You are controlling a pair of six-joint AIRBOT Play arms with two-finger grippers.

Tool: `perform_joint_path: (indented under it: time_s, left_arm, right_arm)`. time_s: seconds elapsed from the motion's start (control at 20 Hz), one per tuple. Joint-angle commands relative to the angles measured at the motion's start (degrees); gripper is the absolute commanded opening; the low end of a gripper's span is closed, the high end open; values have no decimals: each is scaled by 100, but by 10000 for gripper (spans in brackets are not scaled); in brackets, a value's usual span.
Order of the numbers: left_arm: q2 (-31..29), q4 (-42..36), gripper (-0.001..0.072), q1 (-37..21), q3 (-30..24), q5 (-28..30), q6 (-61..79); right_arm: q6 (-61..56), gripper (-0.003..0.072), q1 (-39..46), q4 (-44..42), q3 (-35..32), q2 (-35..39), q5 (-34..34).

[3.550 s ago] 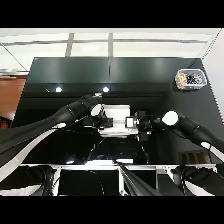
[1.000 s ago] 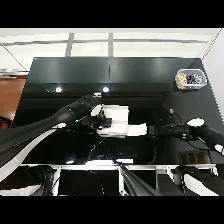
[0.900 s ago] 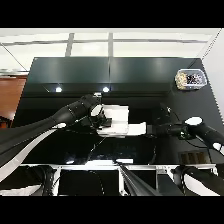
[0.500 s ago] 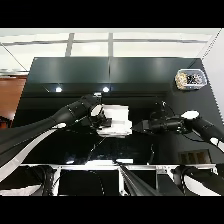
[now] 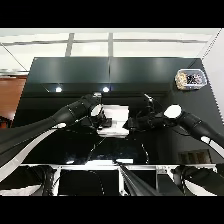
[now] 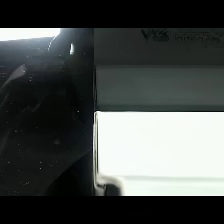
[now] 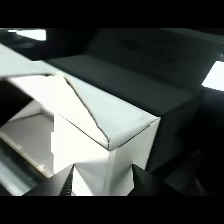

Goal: Fold the box and place the chain.

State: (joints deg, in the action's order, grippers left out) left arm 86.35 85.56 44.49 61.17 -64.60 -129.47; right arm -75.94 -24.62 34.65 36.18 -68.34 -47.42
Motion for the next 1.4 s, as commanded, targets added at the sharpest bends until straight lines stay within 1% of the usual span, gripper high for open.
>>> perform_joint_path:
  time_s: [0.0, 0.1, 0.25, 0.4, 0.5, 0.6, 0.7, 0.9, 0.95, 1.0, 1.1, 1.15, 1.25, 1.3, 1.35]
  left_arm:
    - [0, -59, 26, 0, 0, 2, 9]
    - [0, -52, 26, 0, 0, 4, 39]
    - [0, -22, 26, 0, 0, 20, 42]
    - [0, -11, 26, 0, 0, 127, 42]
    - [0, -9, 26, -2, 0, 155, 42]
    - [0, -9, 26, -2, 0, 149, 42]
    - [0, -11, 26, 0, 0, 129, 42]
    - [0, -9, 26, 0, 0, 129, 44]
    - [0, -9, 26, -2, 0, 127, 46]
    - [0, -9, 26, 0, 0, 111, 46]
    - [0, -9, 26, -2, 0, 109, 48]
    - [0, -7, 26, -2, 0, 111, 48]
    - [0, -7, 26, -2, 0, 114, 46]
    - [0, -7, 26, -2, 0, 111, 46]
    - [0, -7, 26, -2, 0, 111, 48]
  right_arm:
    - [-1965, 403, -595, 1613, 365, -7, 363]
    - [-2518, 403, -824, 2216, 603, -107, 264]
    - [-3174, 403, -1145, 2809, 1248, -562, -146]
    - [-4229, 403, -1545, 4072, 1917, -1023, -767]
    - [-4732, 403, -1792, 4642, 2284, -1276, -1193]
    - [-5016, 402, -1843, 4771, 2472, -1456, -1434]
    - [-5270, 403, -1834, 4817, 2472, -1482, -1550]
    - [-5322, 402, -1825, 4793, 2472, -1580, -1681]
    - [-5329, 382, -1825, 4697, 2472, -1622, -1668]
    - [-5329, 301, -1825, 4590, 2472, -1650, -1657]
    - [-5331, 295, -1825, 4444, 2472, -1661, -1578]
    - [-5331, 228, -1825, 4391, 2472, -1661, -1576]
    - [-5333, 224, -1825, 4382, 2472, -1670, -1574]
    - [-5331, 91, -1825, 4382, 2472, -1670, -1572]
    - [-5318, 16, -1825, 4374, 2472, -1670, -1541]
